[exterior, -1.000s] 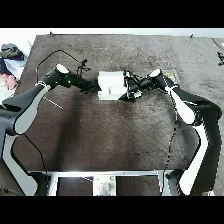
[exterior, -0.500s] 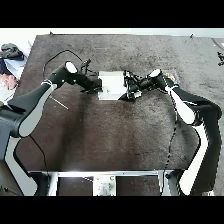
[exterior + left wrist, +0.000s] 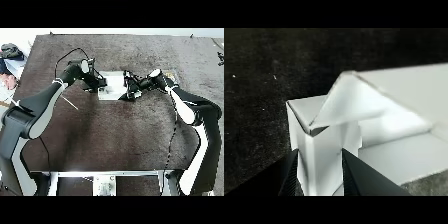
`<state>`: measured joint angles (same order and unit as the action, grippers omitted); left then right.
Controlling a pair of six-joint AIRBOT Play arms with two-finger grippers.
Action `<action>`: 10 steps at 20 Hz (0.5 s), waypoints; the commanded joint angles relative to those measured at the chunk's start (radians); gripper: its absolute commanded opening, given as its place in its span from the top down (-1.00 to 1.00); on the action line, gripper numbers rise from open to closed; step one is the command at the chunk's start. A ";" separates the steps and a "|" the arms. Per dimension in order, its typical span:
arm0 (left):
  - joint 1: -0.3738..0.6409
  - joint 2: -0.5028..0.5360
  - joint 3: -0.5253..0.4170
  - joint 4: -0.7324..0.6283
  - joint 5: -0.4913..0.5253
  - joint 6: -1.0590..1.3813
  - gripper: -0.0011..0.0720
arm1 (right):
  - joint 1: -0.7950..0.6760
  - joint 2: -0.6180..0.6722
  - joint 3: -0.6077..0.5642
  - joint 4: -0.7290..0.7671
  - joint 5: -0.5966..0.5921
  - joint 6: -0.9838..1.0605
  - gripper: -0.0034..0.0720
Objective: Fold the box and place the chain.
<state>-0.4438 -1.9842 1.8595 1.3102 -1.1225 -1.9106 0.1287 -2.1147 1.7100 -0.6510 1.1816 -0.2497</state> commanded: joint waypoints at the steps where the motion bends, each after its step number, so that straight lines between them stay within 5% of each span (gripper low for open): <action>1: -0.022 -0.055 0.092 0.098 -0.095 -0.107 0.14 | 0.001 -0.001 0.000 0.000 0.000 0.000 -0.17; 5: -0.052 -0.113 0.183 0.181 -0.158 -0.179 0.14 | 0.001 -0.001 0.000 0.000 0.000 0.000 -0.17; 10: -0.060 -0.137 0.186 0.208 -0.151 -0.203 0.14 | 0.001 -0.001 0.000 0.000 0.000 0.000 -0.17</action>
<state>-0.4976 -2.1036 2.0323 1.4837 -1.2625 -2.0857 0.1287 -2.1151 1.7100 -0.6510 1.1816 -0.2501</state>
